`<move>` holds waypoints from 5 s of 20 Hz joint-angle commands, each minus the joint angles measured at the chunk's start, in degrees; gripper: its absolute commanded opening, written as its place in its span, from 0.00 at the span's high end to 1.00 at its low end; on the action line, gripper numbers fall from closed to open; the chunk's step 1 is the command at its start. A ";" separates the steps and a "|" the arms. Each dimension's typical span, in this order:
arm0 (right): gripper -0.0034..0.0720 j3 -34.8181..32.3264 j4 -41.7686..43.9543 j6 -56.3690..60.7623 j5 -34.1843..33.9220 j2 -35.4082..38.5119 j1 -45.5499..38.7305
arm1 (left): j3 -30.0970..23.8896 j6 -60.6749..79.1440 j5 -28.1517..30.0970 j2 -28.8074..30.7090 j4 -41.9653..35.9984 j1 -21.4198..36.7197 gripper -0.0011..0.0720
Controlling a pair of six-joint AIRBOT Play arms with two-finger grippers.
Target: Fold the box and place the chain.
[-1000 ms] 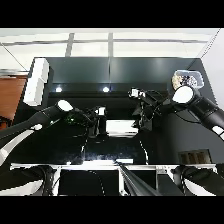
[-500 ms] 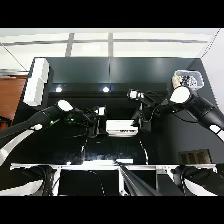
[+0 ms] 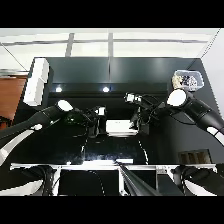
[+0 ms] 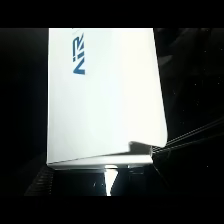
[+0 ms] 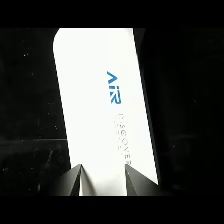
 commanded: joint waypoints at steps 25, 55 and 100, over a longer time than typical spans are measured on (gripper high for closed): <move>0.70 -0.70 0.98 1.09 -2.71 -0.02 0.76 | 0.07 0.00 0.04 -0.04 0.00 -0.04 0.31; 0.53 -2.21 0.87 1.29 -0.96 -0.04 0.76 | 0.07 -0.02 0.07 -0.04 0.00 -0.04 0.31; 0.94 -14.71 23.89 30.60 -0.76 1.70 -8.15 | 0.07 -0.02 -1.33 -0.02 -0.02 0.02 0.31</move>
